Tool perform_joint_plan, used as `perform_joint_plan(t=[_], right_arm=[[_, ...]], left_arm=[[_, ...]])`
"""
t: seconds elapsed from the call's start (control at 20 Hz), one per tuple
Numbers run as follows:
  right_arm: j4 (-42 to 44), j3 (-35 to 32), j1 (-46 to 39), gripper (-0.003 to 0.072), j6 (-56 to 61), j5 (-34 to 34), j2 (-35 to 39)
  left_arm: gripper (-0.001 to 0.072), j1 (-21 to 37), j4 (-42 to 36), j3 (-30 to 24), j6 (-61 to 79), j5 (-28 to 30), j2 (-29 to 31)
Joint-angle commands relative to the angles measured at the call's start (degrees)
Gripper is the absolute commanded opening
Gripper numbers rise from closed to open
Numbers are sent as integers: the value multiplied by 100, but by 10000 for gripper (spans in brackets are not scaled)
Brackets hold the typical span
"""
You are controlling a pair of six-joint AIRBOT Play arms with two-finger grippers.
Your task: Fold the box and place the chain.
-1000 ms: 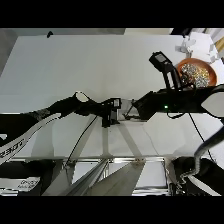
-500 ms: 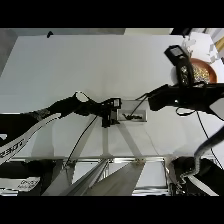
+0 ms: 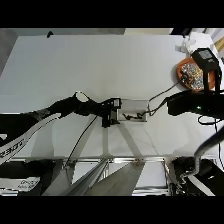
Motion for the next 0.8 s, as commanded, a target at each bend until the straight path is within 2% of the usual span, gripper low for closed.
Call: perform_joint_plan(t=[0.0, 0.15, 0.35, 0.55, 0.75], right_arm=[[472, 2, -7, 16, 9, 9, 2], [737, 2, 348, 16, -9, -483, -302], [776, 2, 1054, 16, -7, -1147, -1099], [855, -28, 1250, 17, -4, -1266, -1777], [857, -402, 1414, 17, 22, -1427, -2135]], left_arm=[[133, 4, 2, 0, 2, 2, 2], [133, 4, 2, 0, 2, 0, 2], [133, 4, 2, 0, 2, 2, 2], [133, 4, 2, 0, 2, 2, 2], [133, 4, 2, 0, 2, 2, 2]])
